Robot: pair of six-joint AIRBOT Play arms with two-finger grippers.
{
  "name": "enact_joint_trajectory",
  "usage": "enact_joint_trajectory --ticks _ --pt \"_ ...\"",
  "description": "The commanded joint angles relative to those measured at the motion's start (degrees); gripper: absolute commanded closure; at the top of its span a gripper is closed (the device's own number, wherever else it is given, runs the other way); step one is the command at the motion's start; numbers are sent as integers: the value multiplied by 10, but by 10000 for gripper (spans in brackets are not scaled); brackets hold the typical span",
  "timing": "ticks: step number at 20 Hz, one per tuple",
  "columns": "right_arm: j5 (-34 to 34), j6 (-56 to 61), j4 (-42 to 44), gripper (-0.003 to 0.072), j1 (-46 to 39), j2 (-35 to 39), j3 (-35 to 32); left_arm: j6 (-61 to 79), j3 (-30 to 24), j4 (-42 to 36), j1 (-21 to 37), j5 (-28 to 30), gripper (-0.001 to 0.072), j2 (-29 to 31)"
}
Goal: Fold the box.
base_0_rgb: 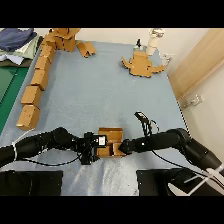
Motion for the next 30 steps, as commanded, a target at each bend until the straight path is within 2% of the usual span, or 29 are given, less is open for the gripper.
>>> enact_joint_trajectory --ticks 1,5,9,12,13,14,16,18,19,22,23,24,25,30 --pt "-7 99 -94 189 50 -75 65 0 0 0 0 0 100 0" --pt "-78 309 -259 189 176 -163 144 0 0 0 0 0 100 0" --pt "-118 427 -309 189 256 -247 205 0 0 0 0 0 100 0" --pt "-146 450 -315 189 275 -307 245 0 0 0 0 0 100 0" --pt "-157 454 -318 210 276 -322 254 0 0 0 0 0 100 0" --pt "-171 458 -325 297 278 -335 260 0 0 0 0 0 100 0" --pt "-193 463 -334 367 278 -341 261 0 0 0 0 0 100 0" --pt "-209 462 -340 610 278 -341 261 0 0 0 0 0 100 0" --pt "-209 462 -341 680 278 -341 261 0 0 0 0 0 100 0" --pt "-207 457 -341 673 279 -341 262 0 0 0 0 0 100 0" --pt "-208 456 -341 524 279 -341 262 0 0 0 0 0 100 0" --pt "-209 456 -340 321 279 -340 262 0 0 0 0 0 100 0" --pt "-209 456 -339 301 279 -337 262 0 0 0 0 0 100 0" --pt "-216 456 -339 301 279 -294 262 0 0 0 0 0 100 0"
